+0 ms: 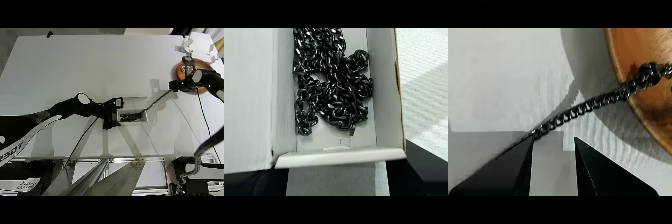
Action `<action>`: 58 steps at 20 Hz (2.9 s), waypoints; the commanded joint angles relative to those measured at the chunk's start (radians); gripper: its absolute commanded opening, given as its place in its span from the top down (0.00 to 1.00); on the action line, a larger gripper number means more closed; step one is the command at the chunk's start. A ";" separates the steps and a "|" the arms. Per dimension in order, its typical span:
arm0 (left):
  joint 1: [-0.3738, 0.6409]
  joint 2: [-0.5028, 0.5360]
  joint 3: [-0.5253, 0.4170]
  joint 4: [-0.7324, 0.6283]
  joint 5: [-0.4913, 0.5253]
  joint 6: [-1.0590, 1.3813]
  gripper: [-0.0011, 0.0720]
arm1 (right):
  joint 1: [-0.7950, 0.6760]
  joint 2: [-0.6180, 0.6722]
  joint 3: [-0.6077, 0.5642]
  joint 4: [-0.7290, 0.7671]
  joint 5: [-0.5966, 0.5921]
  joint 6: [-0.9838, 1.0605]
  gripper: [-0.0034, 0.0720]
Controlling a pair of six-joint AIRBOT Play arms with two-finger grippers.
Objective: Fold the box and place the chain.
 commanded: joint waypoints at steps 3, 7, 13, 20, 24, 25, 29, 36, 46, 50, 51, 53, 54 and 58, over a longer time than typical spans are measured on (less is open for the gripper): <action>0.000 0.000 -0.001 0.000 0.000 0.000 0.70 | -0.001 -0.047 0.000 -0.003 -0.088 0.031 0.66; 0.000 0.000 -0.001 0.000 0.000 0.000 0.70 | -0.001 -0.047 0.000 -0.004 -0.090 0.026 0.94; 0.000 0.001 -0.001 0.000 0.000 0.000 0.70 | 0.009 0.097 0.000 -0.003 0.085 -0.033 0.94; 0.000 0.001 -0.001 0.000 0.000 0.000 0.70 | 0.209 0.401 -0.008 0.041 0.421 -0.090 0.94; 0.000 0.001 -0.001 0.000 0.000 0.000 0.70 | 0.413 0.552 -0.008 0.114 0.482 -0.073 0.94; 0.000 0.001 -0.001 0.000 0.000 0.000 0.70 | 0.464 0.588 -0.008 0.114 0.486 -0.053 0.94; 0.000 0.001 -0.001 0.000 0.000 0.000 0.70 | 0.606 0.706 -0.008 0.114 0.488 0.044 0.94; 0.000 0.001 -0.001 0.000 0.000 0.000 0.70 | 0.726 0.776 -0.008 0.248 0.443 0.072 0.94; 0.000 0.000 -0.001 0.000 0.000 0.000 0.70 | 0.766 0.672 -0.008 0.187 0.352 0.070 0.94; 0.000 0.001 -0.001 0.000 0.000 0.000 0.70 | 0.766 0.525 -0.013 0.192 0.351 0.045 0.94; 0.000 0.001 -0.001 0.000 0.000 0.000 0.70 | 0.766 0.489 -0.019 0.191 0.349 0.043 0.94; 0.000 0.000 -0.001 0.000 0.000 0.000 0.70 | 0.766 0.433 -0.045 0.191 0.342 0.015 0.94; 0.000 0.000 -0.001 0.000 0.000 0.000 0.70 | 0.766 0.406 -0.064 0.191 0.338 0.010 0.94; 0.000 0.001 -0.001 0.000 0.000 0.000 0.70 | 0.766 0.355 -0.150 0.191 0.283 0.010 0.68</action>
